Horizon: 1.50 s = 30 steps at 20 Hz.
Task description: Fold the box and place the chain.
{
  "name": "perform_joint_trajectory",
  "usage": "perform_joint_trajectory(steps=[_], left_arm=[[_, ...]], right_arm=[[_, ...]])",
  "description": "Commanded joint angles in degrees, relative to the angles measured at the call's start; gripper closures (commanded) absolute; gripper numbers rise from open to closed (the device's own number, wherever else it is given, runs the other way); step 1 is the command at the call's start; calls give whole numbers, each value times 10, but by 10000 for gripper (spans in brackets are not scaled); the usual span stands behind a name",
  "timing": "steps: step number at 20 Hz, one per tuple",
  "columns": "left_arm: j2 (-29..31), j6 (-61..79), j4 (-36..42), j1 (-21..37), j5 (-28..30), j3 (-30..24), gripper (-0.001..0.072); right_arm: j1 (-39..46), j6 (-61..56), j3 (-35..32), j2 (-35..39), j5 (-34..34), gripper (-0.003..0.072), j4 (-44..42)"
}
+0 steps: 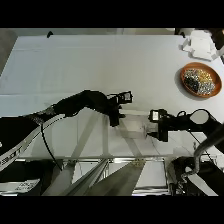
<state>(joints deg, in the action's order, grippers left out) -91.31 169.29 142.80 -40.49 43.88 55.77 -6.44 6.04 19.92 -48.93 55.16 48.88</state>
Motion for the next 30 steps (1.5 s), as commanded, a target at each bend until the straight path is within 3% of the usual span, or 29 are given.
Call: perform_joint_trajectory(steps=[1, 6, 8, 12, 18, 21, 30], left_arm=[[1, 2, -1, 0, 5, 0, 697], [1, 2, -1, 0, 5, 0, 696], [1, 2, -1, 0, 5, 0, 696], [1, 2, -1, 0, 5, 0, 696], [1, 2, -2, 0, 5, 0, 696], [1, 2, -2, 0, 5, 0, 697], [1, 2, -1, 0, 5, 0, 697]], right_arm=[[18, -67, -24, 98, -17, -20, 43], [1, -126, -102, 281, 5, -18, 57], [-17, -158, -110, 307, 9, -15, 82], [-87, -170, -119, 286, -9, -21, 115], [-138, -189, -123, 187, -170, -21, 93], [-138, -189, -104, 140, -183, -20, 78], [-138, -133, -61, 138, -221, -20, 80]])
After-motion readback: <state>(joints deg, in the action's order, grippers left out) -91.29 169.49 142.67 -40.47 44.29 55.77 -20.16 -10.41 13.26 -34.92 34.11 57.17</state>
